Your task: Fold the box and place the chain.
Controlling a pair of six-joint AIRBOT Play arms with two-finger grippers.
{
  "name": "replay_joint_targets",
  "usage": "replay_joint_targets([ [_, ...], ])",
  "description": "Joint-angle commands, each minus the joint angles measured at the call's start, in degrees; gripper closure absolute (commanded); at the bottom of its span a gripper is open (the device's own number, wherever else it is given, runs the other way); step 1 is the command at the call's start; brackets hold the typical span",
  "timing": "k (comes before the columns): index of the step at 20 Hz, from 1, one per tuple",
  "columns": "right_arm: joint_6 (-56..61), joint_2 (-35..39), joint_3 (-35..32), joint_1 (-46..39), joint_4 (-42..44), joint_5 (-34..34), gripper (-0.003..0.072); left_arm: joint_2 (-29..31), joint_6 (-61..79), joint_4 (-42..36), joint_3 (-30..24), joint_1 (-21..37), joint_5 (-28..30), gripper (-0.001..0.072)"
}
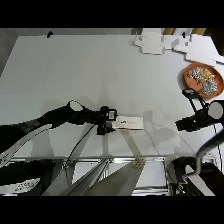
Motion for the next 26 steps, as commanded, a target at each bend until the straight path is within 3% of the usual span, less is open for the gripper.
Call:
replay_joint_targets([
  [1, 0.39, 0.04, -0.15, -0.61, -0.17, 1.57, 0.0667, 0.0, 0.02, 0.0, -0.02, 0.02, 0.02, 0.0437],
  [11, 0.39, 0.04, -0.15, -0.61, -0.17, 1.57, 0.0667, 0.76, -3.3, 0.57, -0.02, 0.04, -2.12, 0.0445],
  [13, 0.39, 0.04, -0.15, -0.61, -0.17, 1.57, 0.0667, 4.42, -13.0, 6.19, -0.02, 0.33, -1.84, 0.0491],
  [15, 0.39, 0.04, -0.15, -0.61, -0.2, 1.57, 0.0667, 11.5, -28.63, 17.99, -0.02, 2.6, -1.7, 0.053],
  [18, 0.39, 0.04, -0.15, -0.61, -0.2, 1.57, 0.0667, 24.22, -56.39, 33.99, -0.02, 12.68, -1.84, 0.0529],
  [21, 0.39, 0.04, -0.15, -0.61, -0.17, 1.57, 0.0667, 35.17, -74.16, 45.97, -0.02, 27.15, -2.64, 0.0528],
  [22, 0.39, 0.04, -0.15, -0.61, -0.17, 1.57, 0.0667, 37.86, -80.37, 49.72, -0.02, 32.61, -2.67, 0.0496],
  [26, 0.39, 0.04, -0.15, -0.59, -0.17, 1.57, 0.0667, 40.48, -98.18, 55.78, -0.04, 50.75, -2.99, 0.0358],
])
